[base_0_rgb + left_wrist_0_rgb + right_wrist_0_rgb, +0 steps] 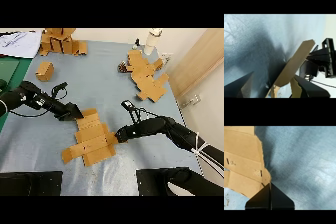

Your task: Fold the box.

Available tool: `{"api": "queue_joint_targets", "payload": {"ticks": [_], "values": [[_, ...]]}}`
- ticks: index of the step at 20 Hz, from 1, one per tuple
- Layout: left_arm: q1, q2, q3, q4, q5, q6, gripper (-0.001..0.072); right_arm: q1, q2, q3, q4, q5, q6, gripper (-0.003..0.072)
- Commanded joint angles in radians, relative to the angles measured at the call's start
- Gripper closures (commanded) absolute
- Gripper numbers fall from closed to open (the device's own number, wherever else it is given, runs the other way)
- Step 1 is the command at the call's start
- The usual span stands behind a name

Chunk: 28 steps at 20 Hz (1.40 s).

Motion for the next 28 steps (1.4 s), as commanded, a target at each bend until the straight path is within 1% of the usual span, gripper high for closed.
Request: {"api": "queue_joint_targets", "payload": {"ticks": [1, 5, 6, 7, 8, 11, 15, 19, 20, 21, 22, 28], "values": [[-0.019, -0.057, 0.001, -0.033, -0.001, 0.05, 0.0063, 0.011, 0.01, -0.003, 0.003, 0.012, -0.002, 0.0684], [-0.097, -0.071, 0.001, -0.065, -0.007, 0.125, 0.0068, 0.01, 0.01, -0.003, 0.002, 0.013, 0.007, 0.0684], [-0.108, -0.071, 0.001, -0.076, -0.008, 0.137, 0.0222, 0.01, 0.01, -0.003, 0.002, 0.013, 0.013, 0.0684], [-0.116, -0.071, 0.001, -0.089, -0.01, 0.161, 0.0343, 0.01, 0.01, -0.003, 0.002, 0.012, 0.013, 0.0684], [-0.117, -0.071, 0.001, -0.101, -0.013, 0.179, 0.0353, 0.01, 0.01, -0.003, 0.002, 0.013, 0.016, 0.0684], [-0.113, -0.071, 0.001, -0.103, -0.022, 0.182, 0.0354, 0.01, 0.01, -0.003, 0.001, 0.013, 0.021, 0.0683], [-0.11, -0.071, 0.001, -0.095, -0.1, 0.194, 0.0353, 0.01, 0.01, -0.003, -0.002, 0.012, 0.022, 0.0684], [-0.056, -0.071, 0.001, -0.096, -0.14, 0.205, 0.0351, 0.01, 0.01, -0.003, -0.003, 0.008, 0.023, 0.0684], [-0.038, -0.071, 0.001, -0.097, -0.148, 0.207, 0.0307, 0.01, 0.01, -0.003, -0.003, 0.008, 0.023, 0.0684], [-0.025, -0.071, 0.001, -0.098, -0.153, 0.208, 0.0197, 0.01, 0.01, -0.003, -0.003, 0.008, 0.023, 0.0684], [-0.02, -0.071, 0.001, -0.1, -0.157, 0.215, 0.0182, 0.01, 0.01, -0.003, -0.003, 0.008, 0.024, 0.0684], [-0.029, -0.072, 0.001, -0.103, -0.164, 0.241, 0.0185, 0.01, 0.01, -0.003, -0.007, 0.008, 0.032, 0.0684]]}}
